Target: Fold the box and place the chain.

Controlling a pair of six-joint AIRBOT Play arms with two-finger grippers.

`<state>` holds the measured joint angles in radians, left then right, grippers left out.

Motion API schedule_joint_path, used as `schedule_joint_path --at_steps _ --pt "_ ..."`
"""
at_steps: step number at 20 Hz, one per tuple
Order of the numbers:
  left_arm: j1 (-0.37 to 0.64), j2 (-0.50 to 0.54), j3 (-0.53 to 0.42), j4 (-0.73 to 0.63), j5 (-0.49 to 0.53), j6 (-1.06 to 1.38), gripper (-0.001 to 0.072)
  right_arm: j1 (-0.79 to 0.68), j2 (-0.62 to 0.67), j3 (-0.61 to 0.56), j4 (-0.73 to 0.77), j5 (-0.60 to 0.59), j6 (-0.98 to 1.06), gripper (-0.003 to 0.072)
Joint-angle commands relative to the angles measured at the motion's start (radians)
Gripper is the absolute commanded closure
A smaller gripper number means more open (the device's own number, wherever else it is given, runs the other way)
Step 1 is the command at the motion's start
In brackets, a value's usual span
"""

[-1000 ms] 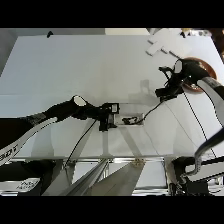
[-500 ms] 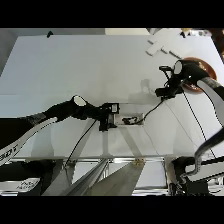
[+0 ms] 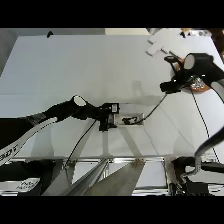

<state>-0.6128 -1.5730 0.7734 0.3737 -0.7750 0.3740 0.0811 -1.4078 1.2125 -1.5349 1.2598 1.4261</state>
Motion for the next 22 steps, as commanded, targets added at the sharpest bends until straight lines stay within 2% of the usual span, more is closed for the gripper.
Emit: schedule_joint_path --at_steps 1,6,10,13,17,19,22 --pt "0.000 0.000 0.000 0.000 0.000 0.000 0.0374 0.019 0.201 -0.005 0.029 0.055 -0.040 0.0670" --pt "0.000 0.000 0.000 0.000 0.000 0.000 0.0374 0.113 0.459 -0.017 0.066 0.126 -0.039 0.0670" --pt "0.000 0.000 0.000 0.000 0.000 0.000 0.0374 0.262 0.576 -0.018 0.109 0.131 0.011 0.0669" --pt "0.000 0.000 0.000 0.000 0.000 0.000 0.0374 0.411 0.593 -0.018 0.107 0.129 0.065 0.0669" --pt "0.000 0.000 0.000 0.000 0.000 0.000 0.0374 0.584 0.593 -0.024 0.087 0.020 0.128 0.0670" --pt "0.000 0.000 0.000 0.000 0.000 0.000 0.0374 0.618 0.593 -0.024 0.088 -0.023 0.148 0.0670" --pt "0.000 0.000 0.000 0.000 0.000 0.000 0.0374 0.628 0.589 -0.026 0.087 -0.021 0.150 0.0670"
